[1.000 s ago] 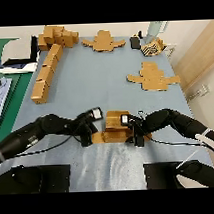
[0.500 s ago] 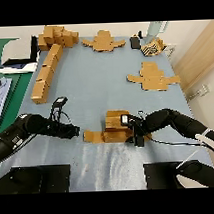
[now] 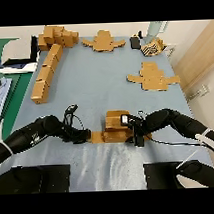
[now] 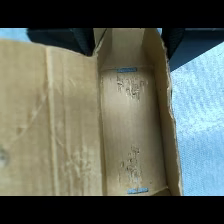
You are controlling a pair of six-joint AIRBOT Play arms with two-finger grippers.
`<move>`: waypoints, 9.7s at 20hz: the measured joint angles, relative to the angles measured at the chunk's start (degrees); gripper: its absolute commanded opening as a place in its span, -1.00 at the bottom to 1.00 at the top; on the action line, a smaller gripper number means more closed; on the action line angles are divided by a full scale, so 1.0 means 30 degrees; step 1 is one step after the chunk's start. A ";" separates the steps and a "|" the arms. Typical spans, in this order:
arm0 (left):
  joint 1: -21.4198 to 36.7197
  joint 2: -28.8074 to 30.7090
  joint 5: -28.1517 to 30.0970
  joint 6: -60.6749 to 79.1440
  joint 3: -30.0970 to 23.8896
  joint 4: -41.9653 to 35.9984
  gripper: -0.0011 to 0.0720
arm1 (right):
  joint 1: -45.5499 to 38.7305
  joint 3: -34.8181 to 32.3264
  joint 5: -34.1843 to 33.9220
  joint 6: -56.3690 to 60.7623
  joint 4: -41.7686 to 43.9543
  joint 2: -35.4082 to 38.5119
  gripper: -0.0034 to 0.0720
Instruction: Fold the box.
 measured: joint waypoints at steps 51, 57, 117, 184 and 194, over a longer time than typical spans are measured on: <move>-0.2047 -0.2885 0.1923 0.4962 0.2382 -0.8619 0.35 | 0.0000 0.0000 -0.0007 -0.0007 -0.0015 -0.0007 0.22; -0.4597 -0.3111 0.0874 -0.5085 0.5479 0.1341 0.35 | 0.0000 0.0000 -0.0007 0.0000 -0.0015 -0.0007 0.22; -0.9180 -1.1169 -0.8604 -1.4906 1.4622 1.1519 0.48 | -0.0022 0.0000 -0.0007 -0.0044 -0.0015 -0.0007 0.22; 0.2514 -0.8459 -0.7963 1.7631 1.1030 0.2229 -0.93 | -0.0015 0.0000 0.0000 0.0000 -0.0015 -0.0007 0.22; 0.1719 -0.6455 -0.2426 3.5270 0.4364 -0.6324 0.89 | -0.0015 0.0000 -0.0007 0.0007 -0.0029 -0.0007 0.22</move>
